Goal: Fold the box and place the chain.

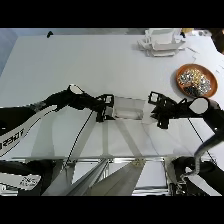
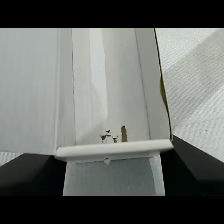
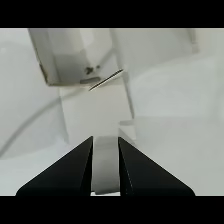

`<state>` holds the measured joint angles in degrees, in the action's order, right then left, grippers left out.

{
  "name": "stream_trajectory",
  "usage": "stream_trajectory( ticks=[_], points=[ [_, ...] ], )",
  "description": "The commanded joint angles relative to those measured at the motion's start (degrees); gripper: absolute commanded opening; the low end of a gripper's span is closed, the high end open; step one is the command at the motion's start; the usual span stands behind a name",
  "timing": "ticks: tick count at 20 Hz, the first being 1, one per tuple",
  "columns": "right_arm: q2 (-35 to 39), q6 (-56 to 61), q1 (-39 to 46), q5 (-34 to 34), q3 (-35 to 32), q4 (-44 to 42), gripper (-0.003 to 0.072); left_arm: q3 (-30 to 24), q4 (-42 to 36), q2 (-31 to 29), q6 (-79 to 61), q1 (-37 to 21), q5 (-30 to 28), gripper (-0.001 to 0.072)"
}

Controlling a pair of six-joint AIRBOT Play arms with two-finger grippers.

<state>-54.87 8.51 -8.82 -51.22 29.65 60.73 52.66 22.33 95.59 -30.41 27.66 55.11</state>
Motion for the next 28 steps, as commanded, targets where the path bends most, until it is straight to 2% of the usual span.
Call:
stream_trajectory(
  ticks=[1,4,5,10,11,12,13,19,23,25,28],
  points=[
    [-0.59,-20.83,0.00,3.39,-4.22,-6.75,0.0178,-0.02,0.00,0.02,-0.02,-0.04,-0.02,0.0081],
    [-2.45,-25.49,0.00,7.39,-4.94,-16.83,0.0174,-0.02,-0.02,0.02,-0.02,-0.04,0.00,0.0081],
    [-3.26,-26.34,0.00,8.13,-4.94,-18.84,0.0152,-0.02,0.00,0.02,-0.02,-0.04,0.00,0.0081],
    [-6.82,-28.20,-0.20,8.85,-4.94,-20.00,0.0149,-0.02,0.00,0.02,-0.02,-0.04,0.00,0.0081],
    [-7.21,-29.27,-0.42,8.85,-4.94,-21.11,0.0122,-0.02,0.00,0.02,-0.02,-0.04,0.00,0.0081],
    [-7.52,-30.10,-0.39,8.79,-4.96,-22.82,0.0064,-0.02,0.00,0.02,-0.02,-0.04,0.00,0.0081],
    [-7.93,-30.12,-0.39,8.81,-4.96,-24.46,0.0051,-0.02,0.00,0.02,-0.02,-0.04,0.00,0.0081],
    [-8.13,-32.70,-0.39,8.81,-5.03,-28.00,0.0052,-0.02,0.00,0.02,-0.02,-0.07,0.00,0.0081],
    [-9.81,-34.40,-0.42,8.52,-5.09,-31.54,0.0066,-0.02,0.00,0.02,-0.02,-0.07,0.00,0.0081],
    [-11.32,-36.11,-0.42,8.46,-5.14,-33.81,0.0176,-0.02,0.00,0.02,-0.02,-0.04,0.00,0.0081],
    [-12.11,-36.06,-0.39,8.76,-5.16,-34.42,0.0206,-0.02,0.00,0.02,-0.02,-0.04,0.00,0.0081]
  ],
)
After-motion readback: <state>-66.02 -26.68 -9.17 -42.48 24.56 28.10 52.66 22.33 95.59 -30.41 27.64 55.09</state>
